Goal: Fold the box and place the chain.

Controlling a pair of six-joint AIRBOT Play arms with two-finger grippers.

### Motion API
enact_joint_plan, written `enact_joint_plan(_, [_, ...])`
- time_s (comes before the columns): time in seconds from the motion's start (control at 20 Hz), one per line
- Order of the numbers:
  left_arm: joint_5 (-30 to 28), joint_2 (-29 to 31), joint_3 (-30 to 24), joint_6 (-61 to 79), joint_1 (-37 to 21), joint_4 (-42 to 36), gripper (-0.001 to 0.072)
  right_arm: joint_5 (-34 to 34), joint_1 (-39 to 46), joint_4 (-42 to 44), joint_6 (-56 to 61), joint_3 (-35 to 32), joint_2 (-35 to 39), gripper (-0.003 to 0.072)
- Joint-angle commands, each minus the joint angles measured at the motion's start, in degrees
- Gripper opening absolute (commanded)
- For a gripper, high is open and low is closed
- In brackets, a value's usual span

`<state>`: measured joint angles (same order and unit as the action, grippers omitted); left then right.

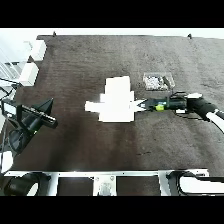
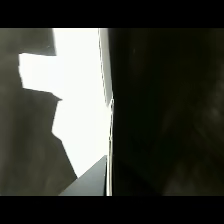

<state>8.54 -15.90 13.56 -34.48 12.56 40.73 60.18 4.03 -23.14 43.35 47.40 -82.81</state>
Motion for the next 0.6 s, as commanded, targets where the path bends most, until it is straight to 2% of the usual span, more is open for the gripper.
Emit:
enact_joint_plan(0.0, [0.00,0.04,0.00,0.02,0.00,0.00,0.0022,-13.42,-7.61,1.25,1.46,-0.48,0.42,0.0012])
enact_joint_plan(0.1, [-0.02,0.02,0.00,0.02,0.00,0.00,0.0022,-16.39,-9.75,-0.68,1.44,0.48,-0.37,0.0012])
enact_joint_plan(0.45, [-0.87,0.02,0.00,0.24,0.00,0.02,0.0022,-17.57,-10.56,-2.43,-0.92,4.24,-3.28,0.0012])
enact_joint_plan(0.55, [-3.15,0.02,0.02,0.46,0.00,0.00,0.0023,-16.72,-10.40,-3.41,1.11,3.96,-3.28,0.0013])
